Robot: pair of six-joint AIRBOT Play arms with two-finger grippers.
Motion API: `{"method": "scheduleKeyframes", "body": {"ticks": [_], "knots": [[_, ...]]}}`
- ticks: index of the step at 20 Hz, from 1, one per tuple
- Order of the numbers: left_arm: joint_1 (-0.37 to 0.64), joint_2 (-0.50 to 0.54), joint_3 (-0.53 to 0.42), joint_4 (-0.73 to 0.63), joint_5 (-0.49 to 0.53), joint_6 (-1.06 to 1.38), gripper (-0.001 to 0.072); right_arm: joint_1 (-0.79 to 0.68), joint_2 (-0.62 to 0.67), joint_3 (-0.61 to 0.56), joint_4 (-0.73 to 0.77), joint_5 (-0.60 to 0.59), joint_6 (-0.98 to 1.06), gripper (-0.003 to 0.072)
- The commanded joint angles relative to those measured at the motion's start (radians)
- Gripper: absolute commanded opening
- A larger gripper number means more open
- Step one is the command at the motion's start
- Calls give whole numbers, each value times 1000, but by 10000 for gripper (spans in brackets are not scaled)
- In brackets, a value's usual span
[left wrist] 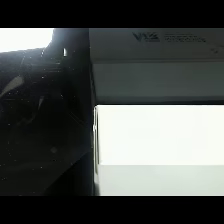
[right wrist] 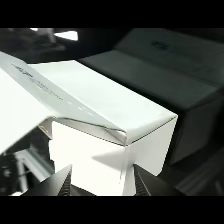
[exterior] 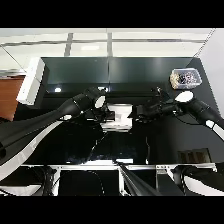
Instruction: Fold the box and place the chain.
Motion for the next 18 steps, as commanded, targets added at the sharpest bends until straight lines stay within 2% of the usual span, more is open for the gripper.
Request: {"method": "scheduleKeyframes", "body": {"ticks": [1, 8, 10, 11, 14, 18], "knots": [[0, 0, 1, 0, 0, 0, 27, 77, -1, 63, -143, -47, 150, 424], [0, 0, 1, 0, 1, 0, 27, 222, -2, 85, -396, -148, 425, 423], [0, 0, 1, 0, 4, 0, 27, 253, -3, 87, -443, -191, 479, 374], [0, 0, 1, 0, 6, 0, 27, 270, -12, 97, -478, -200, 521, 374], [0, 0, 1, 0, 8, 0, 27, 332, -72, 166, -610, -174, 663, 374], [0, 0, 1, 0, 10, 0, 27, 416, -164, 289, -805, -24, 850, 374]]}}
